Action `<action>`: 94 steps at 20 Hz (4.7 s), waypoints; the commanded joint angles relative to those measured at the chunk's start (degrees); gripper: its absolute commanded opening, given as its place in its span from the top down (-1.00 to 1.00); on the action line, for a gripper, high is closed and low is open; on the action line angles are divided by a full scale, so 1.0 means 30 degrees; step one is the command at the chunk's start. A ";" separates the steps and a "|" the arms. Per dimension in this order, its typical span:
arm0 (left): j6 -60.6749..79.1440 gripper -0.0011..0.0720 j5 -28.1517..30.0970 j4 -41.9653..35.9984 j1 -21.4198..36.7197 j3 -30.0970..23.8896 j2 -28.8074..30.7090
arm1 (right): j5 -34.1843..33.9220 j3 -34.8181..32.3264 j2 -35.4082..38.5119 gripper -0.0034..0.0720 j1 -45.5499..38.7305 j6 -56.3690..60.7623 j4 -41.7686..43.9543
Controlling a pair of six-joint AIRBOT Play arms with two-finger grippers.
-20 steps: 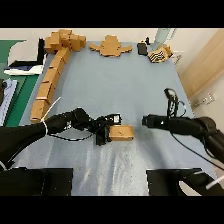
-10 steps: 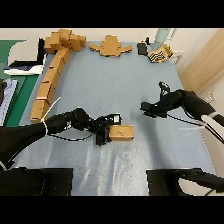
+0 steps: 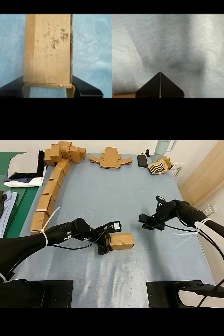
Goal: Fold the box.
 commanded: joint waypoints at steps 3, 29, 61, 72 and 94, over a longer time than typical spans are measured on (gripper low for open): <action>-0.2980 0.09 0.0044 0.0335 0.0138 0.1158 0.0022 | -0.0058 0.0044 -0.0066 0.89 -0.0007 0.0007 0.0073; -1.1897 0.09 0.4991 0.2164 0.9027 0.5778 -0.0823 | -0.0058 0.0044 -0.0066 0.90 -0.0007 0.0007 0.0080; -2.9602 0.09 -0.5093 1.8141 1.1468 2.4604 -1.3697 | -0.0058 0.0044 -0.0066 0.89 -0.0007 0.0007 0.0073; -2.9609 0.09 -0.1056 1.8127 1.1540 2.4341 -1.3923 | -0.0058 0.0044 -0.0066 0.90 -0.0007 0.0007 0.0073; -2.9667 0.09 -0.1035 1.8112 1.1672 2.4341 -1.4899 | -0.0058 0.0044 -0.0066 0.90 -0.0007 0.0007 0.0073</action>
